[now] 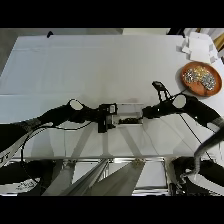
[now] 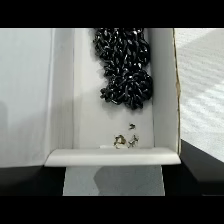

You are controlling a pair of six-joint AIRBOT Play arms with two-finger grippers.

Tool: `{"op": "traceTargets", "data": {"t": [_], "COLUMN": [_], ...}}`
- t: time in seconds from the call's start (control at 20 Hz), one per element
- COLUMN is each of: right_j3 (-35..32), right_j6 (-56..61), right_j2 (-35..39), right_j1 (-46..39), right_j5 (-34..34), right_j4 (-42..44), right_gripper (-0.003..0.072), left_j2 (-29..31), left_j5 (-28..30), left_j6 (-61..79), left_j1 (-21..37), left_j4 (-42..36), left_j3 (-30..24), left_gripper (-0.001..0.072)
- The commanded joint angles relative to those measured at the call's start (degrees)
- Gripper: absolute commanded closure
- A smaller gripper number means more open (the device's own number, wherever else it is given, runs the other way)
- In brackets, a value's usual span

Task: Fold the box and place the chain.

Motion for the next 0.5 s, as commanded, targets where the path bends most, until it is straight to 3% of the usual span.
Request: {"op": "traceTargets", "data": {"t": [0.0,0.05,0.2,0.3,0.45], "right_j3": [0.0,0.0,0.0,0.0,0.0], "right_j6": [0.0,0.0,0.0,0.0,0.0], "right_j2": [-0.2,-0.3,-1.0,-1.0,-0.7], "right_j1": [0.1,0.1,0.1,0.1,0.0], "right_j5": [-0.9,-1.0,-1.8,-1.7,0.0], "right_j4": [0.0,-0.1,0.0,0.3,0.8], "right_gripper": [0.0562,0.0605,0.0597,0.0492,0.0489], "left_j2": [0.0,0.0,0.0,0.0,0.0], "left_j5": [0.0,0.0,0.0,0.0,0.0], "left_j6": [0.0,0.0,0.0,0.0,0.0], "left_j1": [0.0,0.0,0.0,0.0,0.0], "left_j4": [0.0,0.0,0.0,0.0,0.0], "left_j3": [0.0,0.0,0.0,0.0,0.0], "left_gripper": [0.0377,0.0377,0.0377,0.0377,0.0377]}}
